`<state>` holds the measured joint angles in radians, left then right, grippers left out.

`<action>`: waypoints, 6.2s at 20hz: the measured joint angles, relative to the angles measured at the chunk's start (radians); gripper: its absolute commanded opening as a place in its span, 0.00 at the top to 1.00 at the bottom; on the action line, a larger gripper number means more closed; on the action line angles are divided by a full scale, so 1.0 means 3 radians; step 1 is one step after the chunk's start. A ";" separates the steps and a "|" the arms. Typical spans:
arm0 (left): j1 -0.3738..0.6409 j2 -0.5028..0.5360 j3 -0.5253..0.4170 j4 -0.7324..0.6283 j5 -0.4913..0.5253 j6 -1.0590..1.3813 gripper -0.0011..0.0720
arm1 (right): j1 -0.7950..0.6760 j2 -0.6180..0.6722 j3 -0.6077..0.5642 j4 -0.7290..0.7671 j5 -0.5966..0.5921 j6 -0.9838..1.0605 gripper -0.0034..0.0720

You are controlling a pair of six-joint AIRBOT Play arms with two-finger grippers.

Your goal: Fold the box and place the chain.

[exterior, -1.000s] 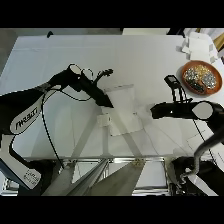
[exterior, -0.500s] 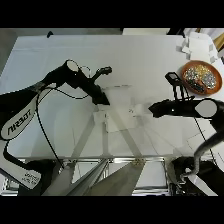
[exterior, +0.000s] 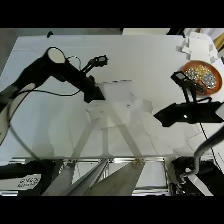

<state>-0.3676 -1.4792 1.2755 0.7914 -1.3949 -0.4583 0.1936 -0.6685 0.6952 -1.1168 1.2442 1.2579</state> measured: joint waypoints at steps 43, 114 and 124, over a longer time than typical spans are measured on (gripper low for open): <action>-0.0712 0.0004 -0.1528 -0.0843 0.2101 0.2098 0.98 | 0.0000 0.0504 0.0013 0.0045 -0.0212 0.0092 0.60; -0.0711 -0.0048 -0.1527 -0.0843 0.2068 0.2082 0.97 | 0.1172 -0.0034 -0.1603 -0.0148 -0.2921 -0.3183 0.05; -0.0711 -0.0050 -0.1528 -0.0842 0.2064 0.2088 0.97 | 0.0767 -0.0221 -0.1546 0.0692 -0.2488 -0.4309 0.05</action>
<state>-0.5808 -1.4940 0.8169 0.5388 -0.7757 0.1680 0.4236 -0.7349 0.2314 -0.9092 0.4976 -0.0349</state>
